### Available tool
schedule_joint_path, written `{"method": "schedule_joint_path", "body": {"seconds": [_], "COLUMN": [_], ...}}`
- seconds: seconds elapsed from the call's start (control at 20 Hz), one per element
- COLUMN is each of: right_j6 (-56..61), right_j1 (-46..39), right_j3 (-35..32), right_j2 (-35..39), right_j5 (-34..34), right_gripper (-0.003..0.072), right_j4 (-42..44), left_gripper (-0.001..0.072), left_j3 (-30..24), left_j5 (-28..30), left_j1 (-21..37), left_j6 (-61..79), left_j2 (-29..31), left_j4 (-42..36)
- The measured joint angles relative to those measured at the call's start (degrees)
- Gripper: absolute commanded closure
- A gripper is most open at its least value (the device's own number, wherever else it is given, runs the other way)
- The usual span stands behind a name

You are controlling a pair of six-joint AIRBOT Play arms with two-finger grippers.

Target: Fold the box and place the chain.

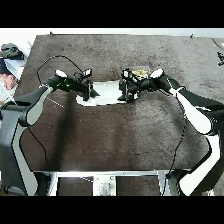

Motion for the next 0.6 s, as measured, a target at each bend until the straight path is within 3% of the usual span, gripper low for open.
{"method": "schedule_joint_path", "body": {"seconds": [0.6], "right_j6": [-4.52], "right_j1": [0.31], "right_j3": [3.21], "right_j2": [-4.85], "right_j5": [4.44], "right_gripper": [0.0037], "right_j4": [2.99], "left_gripper": [0.0697], "left_j3": [0.00], "left_j5": [-0.04], "left_j1": [0.02], "left_j6": [0.00], "left_j2": [0.00], "left_j4": [-0.33]}}
